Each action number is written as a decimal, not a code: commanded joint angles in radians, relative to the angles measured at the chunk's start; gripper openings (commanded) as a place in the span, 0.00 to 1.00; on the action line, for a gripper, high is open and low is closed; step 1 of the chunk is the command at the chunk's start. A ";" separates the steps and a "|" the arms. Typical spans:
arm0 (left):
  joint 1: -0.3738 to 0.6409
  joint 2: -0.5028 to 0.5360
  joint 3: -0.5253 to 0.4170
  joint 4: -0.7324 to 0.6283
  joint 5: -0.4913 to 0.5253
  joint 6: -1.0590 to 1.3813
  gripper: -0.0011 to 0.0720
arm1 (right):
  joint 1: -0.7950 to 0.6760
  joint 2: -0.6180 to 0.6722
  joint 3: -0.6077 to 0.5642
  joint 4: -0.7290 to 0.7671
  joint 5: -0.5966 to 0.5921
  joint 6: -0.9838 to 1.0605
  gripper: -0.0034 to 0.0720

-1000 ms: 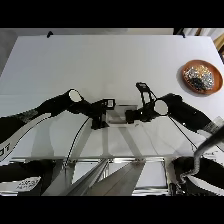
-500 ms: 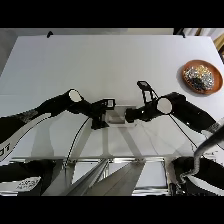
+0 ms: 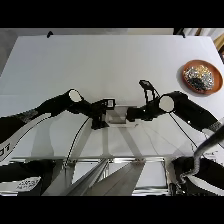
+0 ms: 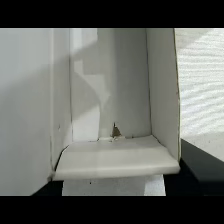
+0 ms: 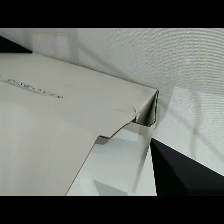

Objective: Fold the box and place the chain.

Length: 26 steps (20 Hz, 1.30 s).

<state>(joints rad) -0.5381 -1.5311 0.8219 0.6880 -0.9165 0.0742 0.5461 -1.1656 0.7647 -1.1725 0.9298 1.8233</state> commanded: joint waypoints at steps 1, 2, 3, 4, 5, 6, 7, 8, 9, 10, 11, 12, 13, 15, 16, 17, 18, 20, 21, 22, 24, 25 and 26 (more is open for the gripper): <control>0.000 0.000 0.000 0.000 0.000 0.000 0.44 | -0.001 0.001 0.000 -0.003 0.039 -0.026 0.73; 0.000 0.000 0.000 0.000 0.000 0.000 0.44 | -0.001 0.001 0.000 -0.008 0.040 -0.025 0.73; 0.000 0.000 0.000 0.000 0.000 0.000 0.44 | -0.001 0.001 0.000 -0.009 0.037 -0.025 0.72; 0.000 0.000 0.000 0.000 0.000 0.000 0.44 | -0.001 0.001 0.000 -0.009 0.023 -0.025 0.68; 0.000 0.000 0.000 0.000 0.000 0.000 0.44 | -0.001 0.001 0.000 -0.008 0.000 -0.021 0.65; 0.000 0.000 0.000 0.000 0.000 0.000 0.44 | -0.001 0.001 0.000 -0.003 -0.020 -0.018 0.65; 0.000 0.000 0.000 0.000 0.000 0.000 0.44 | -0.001 0.000 0.000 -0.001 -0.035 -0.017 0.64; 0.000 0.000 0.000 0.000 0.000 0.000 0.44 | -0.001 -0.003 0.000 -0.001 -0.041 -0.014 0.60; 0.000 0.000 0.000 0.000 0.000 0.000 0.44 | -0.001 -0.010 0.000 -0.001 -0.041 -0.014 0.58; 0.000 0.000 0.000 0.000 0.000 0.000 0.44 | -0.001 -0.019 0.000 -0.001 -0.041 -0.014 0.58; 0.000 0.000 0.000 0.000 0.000 0.000 0.44 | -0.001 -0.029 0.000 -0.001 -0.042 -0.014 0.58; 0.000 0.000 0.000 0.000 0.000 0.000 0.44 | -0.001 -0.035 0.000 -0.001 -0.048 -0.014 0.58; 0.000 0.000 0.000 0.000 0.000 0.000 0.44 | -0.001 -0.036 0.000 0.000 -0.057 -0.014 0.58; 0.000 0.000 0.000 0.000 0.000 0.000 0.44 | 0.000 -0.036 0.000 -0.002 -0.060 -0.015 0.59; 0.000 0.000 0.000 0.000 0.000 0.000 0.44 | 0.005 -0.036 0.000 -0.009 -0.059 -0.015 0.64; 0.000 0.000 0.000 0.000 0.000 0.000 0.44 | 0.011 -0.036 0.000 -0.019 -0.061 -0.015 0.74; 0.000 0.000 0.000 0.000 0.000 0.000 0.44 | 0.016 -0.036 0.000 -0.026 -0.061 -0.016 0.75; 0.000 0.000 0.000 0.000 0.000 0.000 0.44 | 0.026 -0.036 0.000 -0.024 -0.056 -0.019 0.74; 0.000 0.000 0.000 0.000 0.000 0.000 0.44 | 0.029 -0.035 0.000 -0.024 -0.050 -0.025 0.74; 0.000 0.000 0.000 0.000 0.000 0.000 0.44 | 0.029 -0.035 0.000 -0.024 -0.039 -0.025 0.72; 0.000 0.000 0.000 0.000 0.000 0.000 0.44 | 0.028 -0.035 0.000 -0.034 -0.019 -0.026 0.66; 0.000 0.000 0.000 0.000 0.000 0.000 0.44 | 0.028 -0.035 0.000 -0.036 -0.017 -0.026 0.66; 0.000 0.000 0.000 0.000 0.000 0.000 0.44 | 0.028 -0.035 0.000 -0.035 -0.017 -0.026 0.65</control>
